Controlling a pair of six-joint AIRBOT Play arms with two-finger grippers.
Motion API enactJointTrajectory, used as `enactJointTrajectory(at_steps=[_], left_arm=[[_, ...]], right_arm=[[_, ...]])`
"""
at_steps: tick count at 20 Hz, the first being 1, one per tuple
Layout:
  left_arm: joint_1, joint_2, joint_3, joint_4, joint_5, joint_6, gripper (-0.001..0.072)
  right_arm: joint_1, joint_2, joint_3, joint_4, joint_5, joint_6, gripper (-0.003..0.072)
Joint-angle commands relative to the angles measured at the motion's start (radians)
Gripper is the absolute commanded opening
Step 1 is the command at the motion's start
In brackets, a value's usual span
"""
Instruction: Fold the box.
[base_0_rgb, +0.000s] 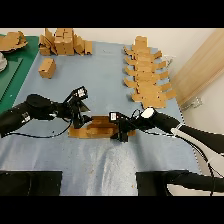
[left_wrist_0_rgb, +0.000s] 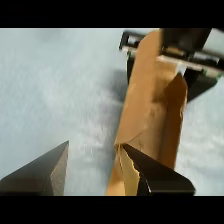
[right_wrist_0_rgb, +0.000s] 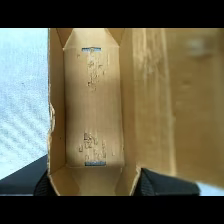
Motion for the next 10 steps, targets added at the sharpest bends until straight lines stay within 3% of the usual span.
enactJointTrajectory(at_steps=[1,2,3,4,7,10], left_arm=[[0.0,0.131,0.001,0.494,-0.076,-0.511,0.0491],[0.0,0.157,0.001,0.568,-0.137,-0.639,0.0486],[0.0,0.176,0.001,0.597,-0.2,-0.773,0.0298],[0.0,0.185,0.001,0.597,-0.261,-0.874,0.0004],[-0.033,0.164,0.0,0.518,-0.348,-1.003,0.001],[-0.078,0.096,0.0,0.225,-0.311,-0.924,0.0009]], right_arm=[[0.001,-0.001,0.0,-0.003,0.0,0.0,0.0581],[0.001,-0.001,0.0,-0.003,0.0,0.0,0.0581],[0.001,-0.001,0.0,-0.002,0.0,0.0,0.0581],[0.001,-0.001,0.001,-0.002,0.0,0.0,0.0581],[0.001,-0.001,0.001,-0.002,0.0,0.0,0.0581],[0.001,-0.001,0.001,-0.002,-0.002,0.0,0.0581]])
